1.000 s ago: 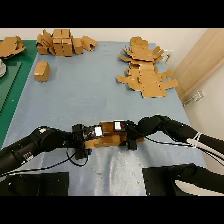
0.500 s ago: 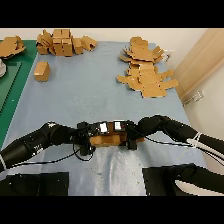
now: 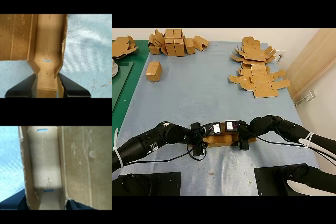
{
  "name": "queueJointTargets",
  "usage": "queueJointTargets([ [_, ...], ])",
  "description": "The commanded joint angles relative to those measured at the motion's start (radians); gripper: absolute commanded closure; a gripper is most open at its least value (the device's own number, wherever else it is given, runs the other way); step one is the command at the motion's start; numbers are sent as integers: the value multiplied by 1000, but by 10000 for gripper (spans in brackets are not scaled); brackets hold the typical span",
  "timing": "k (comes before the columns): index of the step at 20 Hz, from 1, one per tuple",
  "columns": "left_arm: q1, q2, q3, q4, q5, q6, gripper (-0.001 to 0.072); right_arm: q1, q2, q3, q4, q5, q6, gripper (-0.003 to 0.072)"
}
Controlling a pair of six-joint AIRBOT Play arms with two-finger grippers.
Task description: Fold the box.
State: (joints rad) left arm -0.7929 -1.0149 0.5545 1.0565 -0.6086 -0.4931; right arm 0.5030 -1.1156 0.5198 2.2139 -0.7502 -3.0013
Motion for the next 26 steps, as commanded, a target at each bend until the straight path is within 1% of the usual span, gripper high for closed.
queueJointTargets([
  [1,1,-2,1,-1,16,8,366,0,-1,0,0,0,0,183],
  [2,1,-2,2,-1,26,8,428,0,-1,0,0,0,0,183],
  [3,1,-2,2,-2,25,19,606,0,-1,0,0,0,0,182],
  [4,0,-2,2,-2,24,43,647,0,-1,0,0,0,0,183],
  [11,-29,-11,2,-2,18,60,646,0,-1,0,0,0,0,183],
  [15,-23,10,3,19,-80,38,644,0,-1,0,0,0,0,182],
  [16,-20,23,3,49,-92,-12,641,0,-1,0,0,0,0,183],
  [17,-17,35,3,80,-99,-59,509,0,-1,0,0,0,0,182],
  [18,-13,45,3,98,-101,-93,322,0,-1,0,0,0,0,183],
  [21,-10,46,3,98,-85,-99,315,0,-1,0,0,0,0,182],
  [24,-11,28,4,95,4,-99,314,0,-1,0,0,0,0,183],
  [26,-11,12,8,94,26,-99,314,0,-1,0,0,0,0,183],
])
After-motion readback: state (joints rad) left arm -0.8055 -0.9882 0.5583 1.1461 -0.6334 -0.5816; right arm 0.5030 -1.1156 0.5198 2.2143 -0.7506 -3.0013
